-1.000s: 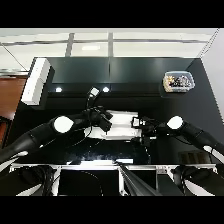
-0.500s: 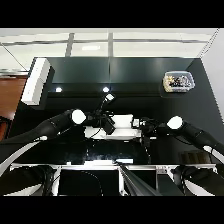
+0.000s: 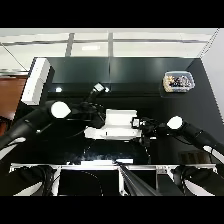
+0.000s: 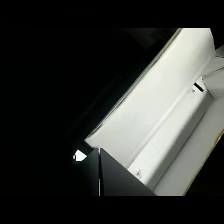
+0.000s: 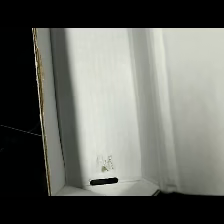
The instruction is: Fold the box and place the chain.
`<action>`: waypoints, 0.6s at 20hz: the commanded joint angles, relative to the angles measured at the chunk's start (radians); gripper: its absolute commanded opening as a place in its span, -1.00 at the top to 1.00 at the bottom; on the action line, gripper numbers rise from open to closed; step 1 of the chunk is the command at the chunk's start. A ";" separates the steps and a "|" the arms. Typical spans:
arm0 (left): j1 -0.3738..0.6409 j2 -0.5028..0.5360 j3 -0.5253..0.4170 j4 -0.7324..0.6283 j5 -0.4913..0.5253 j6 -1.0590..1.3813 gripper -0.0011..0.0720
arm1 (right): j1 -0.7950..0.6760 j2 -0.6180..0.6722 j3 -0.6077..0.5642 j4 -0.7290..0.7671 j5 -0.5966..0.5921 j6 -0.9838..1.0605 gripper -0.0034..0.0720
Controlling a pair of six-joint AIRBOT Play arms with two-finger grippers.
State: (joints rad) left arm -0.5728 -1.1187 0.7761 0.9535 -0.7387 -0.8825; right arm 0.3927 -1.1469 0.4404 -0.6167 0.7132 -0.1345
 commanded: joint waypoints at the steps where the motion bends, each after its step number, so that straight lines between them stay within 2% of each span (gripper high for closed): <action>1: 0.039 0.092 0.001 0.006 -0.271 0.160 0.90 | 0.000 0.001 0.001 -0.001 0.000 0.000 0.73; 2: 0.028 0.104 0.001 0.014 -0.332 0.176 0.88 | 0.000 0.001 0.001 -0.001 0.000 0.000 0.73; 3: 0.019 0.107 0.000 0.043 -0.373 0.189 0.65 | 0.000 0.001 0.001 -0.001 0.000 0.000 0.73; 4: 0.009 0.107 -0.006 0.084 -0.383 0.204 0.15 | 0.000 0.001 0.001 -0.001 0.000 0.000 0.73; 5: -0.002 0.106 -0.023 0.132 -0.363 0.235 -0.60 | 0.000 0.001 0.001 -0.001 0.000 0.000 0.73; 6: -0.011 0.104 -0.046 0.150 -0.315 0.261 -0.99 | 0.000 0.001 0.001 -0.001 0.000 0.000 0.73; 10: -0.042 0.076 -0.144 0.154 -0.128 0.445 -0.98 | 0.000 0.001 0.001 0.000 0.000 0.000 0.73; 12: -0.055 0.047 -0.177 0.132 -0.024 0.457 -0.96 | 0.000 0.001 0.001 -0.001 0.000 0.000 0.73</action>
